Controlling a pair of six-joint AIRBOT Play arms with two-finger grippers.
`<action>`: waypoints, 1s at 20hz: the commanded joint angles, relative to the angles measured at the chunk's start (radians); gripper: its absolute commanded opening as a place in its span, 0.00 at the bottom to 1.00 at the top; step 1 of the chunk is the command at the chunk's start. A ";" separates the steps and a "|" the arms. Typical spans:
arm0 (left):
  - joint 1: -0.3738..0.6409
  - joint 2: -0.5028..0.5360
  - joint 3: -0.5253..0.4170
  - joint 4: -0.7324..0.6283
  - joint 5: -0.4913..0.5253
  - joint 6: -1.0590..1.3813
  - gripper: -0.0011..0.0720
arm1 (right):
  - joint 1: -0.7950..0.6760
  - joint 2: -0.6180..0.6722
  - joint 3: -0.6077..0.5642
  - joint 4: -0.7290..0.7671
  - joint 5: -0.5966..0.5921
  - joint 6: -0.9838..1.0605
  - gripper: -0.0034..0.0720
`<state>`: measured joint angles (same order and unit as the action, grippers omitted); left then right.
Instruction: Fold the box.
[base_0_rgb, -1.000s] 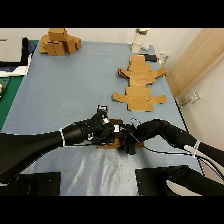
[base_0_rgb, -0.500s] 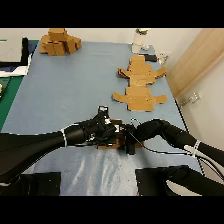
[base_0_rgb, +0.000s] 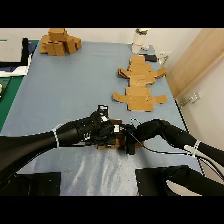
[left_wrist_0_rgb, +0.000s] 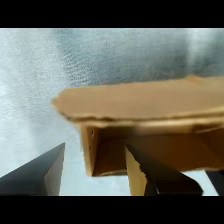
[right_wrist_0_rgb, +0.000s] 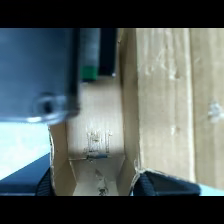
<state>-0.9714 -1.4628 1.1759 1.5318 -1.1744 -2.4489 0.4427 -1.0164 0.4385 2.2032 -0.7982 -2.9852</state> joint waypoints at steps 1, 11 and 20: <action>0.003 0.023 0.001 -0.001 -0.002 0.066 0.78 | 0.000 0.000 0.001 0.000 0.000 0.000 0.76; 0.039 0.092 -0.047 -0.024 0.127 0.132 0.78 | 0.000 0.000 0.001 0.000 0.000 0.000 0.76; 0.073 0.349 -0.306 -0.028 0.235 0.194 0.78 | 0.000 0.000 0.001 0.000 0.000 0.000 0.75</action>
<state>-0.9157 -1.2018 0.9527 1.5066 -0.9810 -2.2753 0.4427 -1.0164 0.4385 2.2032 -0.7982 -2.9852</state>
